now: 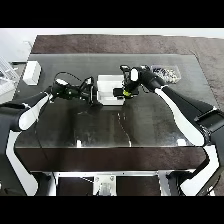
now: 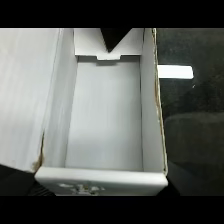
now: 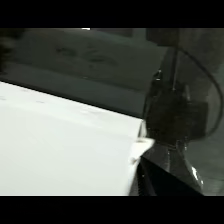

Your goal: Fold the box and place the chain.

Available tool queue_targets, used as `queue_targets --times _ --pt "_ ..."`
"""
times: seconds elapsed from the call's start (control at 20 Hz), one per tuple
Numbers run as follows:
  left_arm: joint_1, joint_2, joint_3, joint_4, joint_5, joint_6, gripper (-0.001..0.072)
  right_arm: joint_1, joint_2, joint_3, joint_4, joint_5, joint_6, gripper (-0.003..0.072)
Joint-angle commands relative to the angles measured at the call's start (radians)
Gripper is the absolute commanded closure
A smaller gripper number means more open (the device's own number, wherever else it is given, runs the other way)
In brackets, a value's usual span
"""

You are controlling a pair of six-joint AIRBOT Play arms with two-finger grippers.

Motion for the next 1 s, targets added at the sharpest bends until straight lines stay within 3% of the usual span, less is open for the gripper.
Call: queue_targets --times 0.0,0.15,0.5,0.65,0.95 --pt "0.0 0.001 0.0 0.002 0.0 0.0 0.0152 0.0 -0.001 0.016 -0.043 0.014 0.004 0.0318" --pt "0.0 0.001 0.0 0.002 0.0 0.0 0.0152 0.001 -0.014 0.046 -0.061 0.02 0.003 0.0323" --pt "0.0 0.001 0.0 0.002 0.0 0.0 0.0152 0.009 -0.067 0.108 -0.11 0.165 0.004 0.0325" --pt "0.0 0.001 0.0 0.002 0.0 0.0 0.0152 0.023 -0.068 0.138 -0.134 0.169 0.003 0.0414" --pt "0.0 0.001 0.0 0.002 0.001 0.0 0.0152 0.038 -0.087 0.153 -0.151 0.23 0.002 0.0474"
